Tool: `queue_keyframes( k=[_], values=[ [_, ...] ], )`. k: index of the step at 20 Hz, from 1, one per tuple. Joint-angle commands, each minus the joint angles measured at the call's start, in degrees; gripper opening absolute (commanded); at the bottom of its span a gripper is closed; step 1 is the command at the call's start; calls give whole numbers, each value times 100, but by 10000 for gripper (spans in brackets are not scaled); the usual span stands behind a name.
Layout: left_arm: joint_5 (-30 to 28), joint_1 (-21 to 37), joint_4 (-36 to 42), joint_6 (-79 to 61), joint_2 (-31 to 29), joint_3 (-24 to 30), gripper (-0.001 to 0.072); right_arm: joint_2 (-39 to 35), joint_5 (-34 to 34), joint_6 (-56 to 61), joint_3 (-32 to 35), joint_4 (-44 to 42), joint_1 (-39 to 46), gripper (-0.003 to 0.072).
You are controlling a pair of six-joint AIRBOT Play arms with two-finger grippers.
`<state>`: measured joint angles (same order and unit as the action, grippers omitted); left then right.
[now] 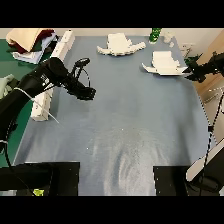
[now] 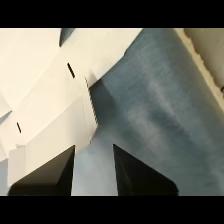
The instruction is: Fold the box.
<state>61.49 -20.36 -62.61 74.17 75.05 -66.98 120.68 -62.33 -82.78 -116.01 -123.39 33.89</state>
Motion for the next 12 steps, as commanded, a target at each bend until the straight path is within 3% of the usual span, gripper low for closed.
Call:
queue_keyframes(
  k=[1, 2, 4, 6, 12],
  values=[
    [-2, 2, 4, -2, 2, -2, 12, 282, 595, -136, -107, -356, -118, 351],
    [-2, 2, 4, -2, 2, -2, 12, 282, 693, -136, -107, -356, -146, 271],
    [0, 2, 4, -2, 2, -2, 12, 271, 811, -256, -131, -501, -173, 219],
    [0, 2, 4, -2, 2, -2, 12, 243, 664, -535, -129, -763, -188, 27],
    [0, 2, 4, -2, 2, -2, 12, -223, -293, -538, -35, -699, -188, -2]
  ],
)
